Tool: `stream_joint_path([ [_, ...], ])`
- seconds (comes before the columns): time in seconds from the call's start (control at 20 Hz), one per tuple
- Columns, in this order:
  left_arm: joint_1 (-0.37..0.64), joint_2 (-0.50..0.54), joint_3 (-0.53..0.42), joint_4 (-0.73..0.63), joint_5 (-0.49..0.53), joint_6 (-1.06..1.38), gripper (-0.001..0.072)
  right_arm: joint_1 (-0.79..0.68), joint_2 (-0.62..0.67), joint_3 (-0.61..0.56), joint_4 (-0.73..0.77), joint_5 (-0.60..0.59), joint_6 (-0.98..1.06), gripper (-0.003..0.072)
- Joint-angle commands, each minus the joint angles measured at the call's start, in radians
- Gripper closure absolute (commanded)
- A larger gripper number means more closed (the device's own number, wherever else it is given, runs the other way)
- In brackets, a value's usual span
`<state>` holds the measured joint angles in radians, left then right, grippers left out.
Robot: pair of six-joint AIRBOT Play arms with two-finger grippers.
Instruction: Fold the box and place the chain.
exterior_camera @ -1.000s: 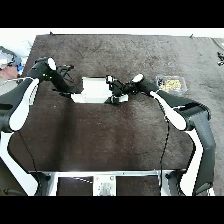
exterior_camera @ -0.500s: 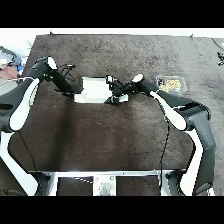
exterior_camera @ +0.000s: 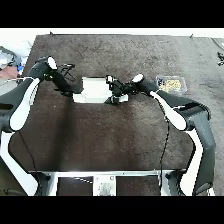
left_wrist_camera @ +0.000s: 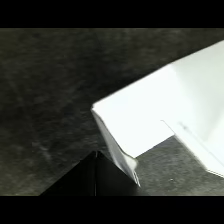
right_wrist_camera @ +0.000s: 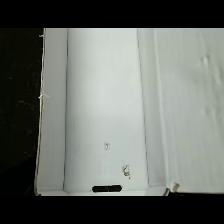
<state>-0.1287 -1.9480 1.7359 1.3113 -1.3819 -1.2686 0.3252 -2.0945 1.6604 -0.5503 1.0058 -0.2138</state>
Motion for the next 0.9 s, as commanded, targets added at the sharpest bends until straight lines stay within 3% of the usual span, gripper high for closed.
stream_joint_path([
  [0.0,-0.001,-0.032,0.047,0.032,-0.049,-0.009,0.0697,0.000,0.000,0.000,0.000,0.000,0.000,0.0216],
  [0.1,-0.019,-0.066,0.092,0.071,-0.104,-0.013,0.0697,0.000,0.000,0.000,0.000,0.000,0.000,0.0216],
  [0.85,-0.043,-0.072,0.109,-0.016,-0.091,0.013,0.0696,0.001,0.000,0.000,0.000,0.000,0.000,0.0216],
])
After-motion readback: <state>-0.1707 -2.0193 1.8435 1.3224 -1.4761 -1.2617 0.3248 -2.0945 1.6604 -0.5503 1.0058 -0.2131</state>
